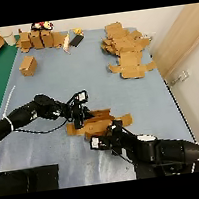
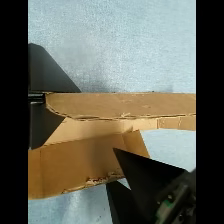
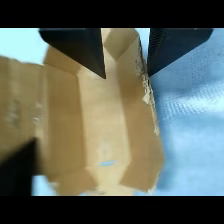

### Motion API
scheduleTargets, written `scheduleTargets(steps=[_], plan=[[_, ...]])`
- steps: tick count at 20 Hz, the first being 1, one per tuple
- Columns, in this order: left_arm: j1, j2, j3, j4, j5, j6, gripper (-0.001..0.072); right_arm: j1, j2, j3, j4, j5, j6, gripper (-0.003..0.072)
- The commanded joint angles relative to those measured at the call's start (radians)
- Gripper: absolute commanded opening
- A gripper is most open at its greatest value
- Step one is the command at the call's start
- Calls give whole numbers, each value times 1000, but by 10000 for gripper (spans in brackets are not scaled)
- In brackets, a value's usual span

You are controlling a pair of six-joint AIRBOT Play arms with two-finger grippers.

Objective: Fold the box.

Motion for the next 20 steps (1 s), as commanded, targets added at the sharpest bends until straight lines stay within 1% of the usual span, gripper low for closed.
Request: scheduleTargets(steps=[1, 4, 5, 6, 7, 10, 13, 15, 18, 20], plan=[[-1, 1, 1, 0, 0, 0, 14, -8, 57, 2, -28, -9, 64, 380], [-1, 1, 1, 0, -1, 0, 14, -13, 51, 0, -28, -20, 64, 380], [-1, 1, 1, 0, 0, 0, 13, -14, 46, 0, -42, -11, 64, 400], [-1, 1, 1, 0, 0, 0, 13, -17, 43, 0, -72, -12, 64, 571], [-1, 1, 1, 0, 0, 0, 13, -34, 43, 0, -82, -7, 64, 714], [-1, 1, 1, 0, 0, 0, 14, -113, 50, 2, -25, 7, 62, 714], [-1, 1, 1, 0, 0, 0, 14, -196, 57, -6, -3, 38, 39, 713], [-1, 1, 1, 0, 0, 0, 14, -238, 63, -8, 37, 73, -74, 713], [-1, 1, 1, 0, 0, 0, 14, -294, 71, -8, 134, 109, -214, 713], [-1, 1, 1, 0, 0, 0, 14, -353, 68, -8, 197, 174, -361, 714]])
